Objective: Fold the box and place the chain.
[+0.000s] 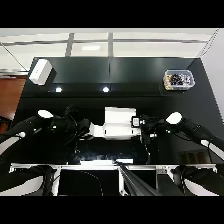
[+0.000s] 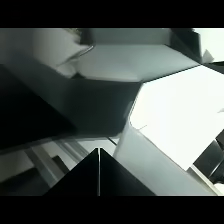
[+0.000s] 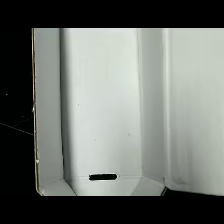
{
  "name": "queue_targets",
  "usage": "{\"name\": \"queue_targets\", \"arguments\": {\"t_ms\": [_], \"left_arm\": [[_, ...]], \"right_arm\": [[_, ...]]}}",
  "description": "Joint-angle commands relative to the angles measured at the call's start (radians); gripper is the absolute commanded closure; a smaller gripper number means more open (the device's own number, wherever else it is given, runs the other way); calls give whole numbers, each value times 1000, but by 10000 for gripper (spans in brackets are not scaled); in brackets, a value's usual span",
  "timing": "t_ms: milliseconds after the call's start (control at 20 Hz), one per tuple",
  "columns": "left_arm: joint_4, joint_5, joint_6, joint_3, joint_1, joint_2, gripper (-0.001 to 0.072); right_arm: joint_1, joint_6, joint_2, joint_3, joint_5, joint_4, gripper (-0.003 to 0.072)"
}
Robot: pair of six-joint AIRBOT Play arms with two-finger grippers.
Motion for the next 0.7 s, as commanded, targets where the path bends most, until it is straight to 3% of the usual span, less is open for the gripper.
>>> {"name": "queue_targets", "arguments": {"t_ms": [0, 50, 100, 150, 200, 400, 650], "left_arm": [[-16, 1, 54, 44, -33, 0, 646], [-3, -3, 57, 63, -33, 9, 534], [23, -12, 57, 85, -33, 18, 348], [49, -34, 56, 110, -33, 23, 67], [63, -66, 55, 133, -33, 23, 2], [69, -83, 54, 184, -86, 23, 2], [186, 27, -60, 193, -215, 23, 3]], "right_arm": [[1, 0, 0, 1, 0, 0, 251], [1, 0, 0, 1, 0, 0, 251], [1, 0, 0, 1, 0, 0, 251], [1, 0, 0, 1, 0, 0, 251], [1, 0, 0, 1, 0, 0, 251], [1, 0, 0, 1, 0, 0, 251], [1, 0, 0, 1, 0, 0, 251]]}}
